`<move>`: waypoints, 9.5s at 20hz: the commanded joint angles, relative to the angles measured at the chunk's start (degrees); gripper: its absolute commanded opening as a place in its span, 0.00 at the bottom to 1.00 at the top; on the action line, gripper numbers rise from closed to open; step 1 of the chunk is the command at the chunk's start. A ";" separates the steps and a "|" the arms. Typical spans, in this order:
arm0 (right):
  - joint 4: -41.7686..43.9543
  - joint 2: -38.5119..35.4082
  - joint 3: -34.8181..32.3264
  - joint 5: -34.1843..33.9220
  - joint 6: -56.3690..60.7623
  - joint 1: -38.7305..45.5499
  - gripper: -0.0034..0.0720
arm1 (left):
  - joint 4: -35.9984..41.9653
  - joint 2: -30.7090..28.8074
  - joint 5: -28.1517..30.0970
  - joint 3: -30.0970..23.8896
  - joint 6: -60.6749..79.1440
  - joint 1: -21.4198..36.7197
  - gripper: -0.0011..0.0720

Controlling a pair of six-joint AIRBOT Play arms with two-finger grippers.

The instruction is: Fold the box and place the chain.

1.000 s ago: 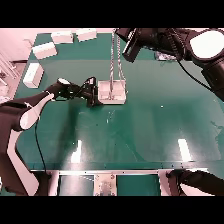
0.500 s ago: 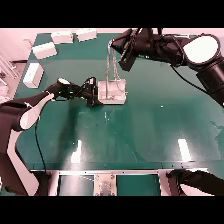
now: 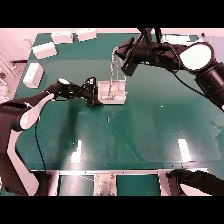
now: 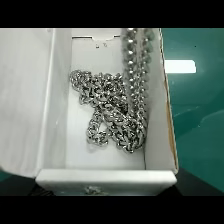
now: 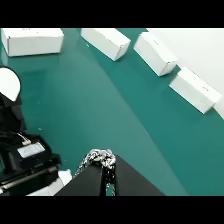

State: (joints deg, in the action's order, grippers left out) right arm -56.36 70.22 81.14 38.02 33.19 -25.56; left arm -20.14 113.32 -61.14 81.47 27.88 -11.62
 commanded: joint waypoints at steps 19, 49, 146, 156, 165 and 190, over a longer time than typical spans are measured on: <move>-4.04 1.51 -0.44 0.57 8.90 -5.01 0.06 | 0.00 -0.04 0.02 0.00 0.02 0.02 0.36; -8.98 16.11 -10.88 16.41 -17.42 15.85 0.63 | 0.00 -0.04 0.00 0.00 0.02 0.00 0.36; 17.14 20.94 -5.25 11.89 -30.73 9.27 0.26 | 0.00 -0.04 0.00 0.00 0.02 0.02 0.36; 17.16 20.96 -5.25 18.21 -30.18 10.01 0.36 | 0.00 -0.04 0.02 0.00 0.02 0.02 0.36; 17.16 23.34 -5.14 16.90 -30.64 9.99 0.33 | 0.00 -0.04 0.00 0.00 0.02 0.02 0.36; 14.75 23.91 -6.60 18.27 -28.83 10.03 0.35 | 0.00 -0.04 0.02 0.00 0.02 0.02 0.36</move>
State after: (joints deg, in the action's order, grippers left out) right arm -40.80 94.06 74.76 56.29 4.21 -15.57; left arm -20.16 113.32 -61.21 81.45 27.94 -11.68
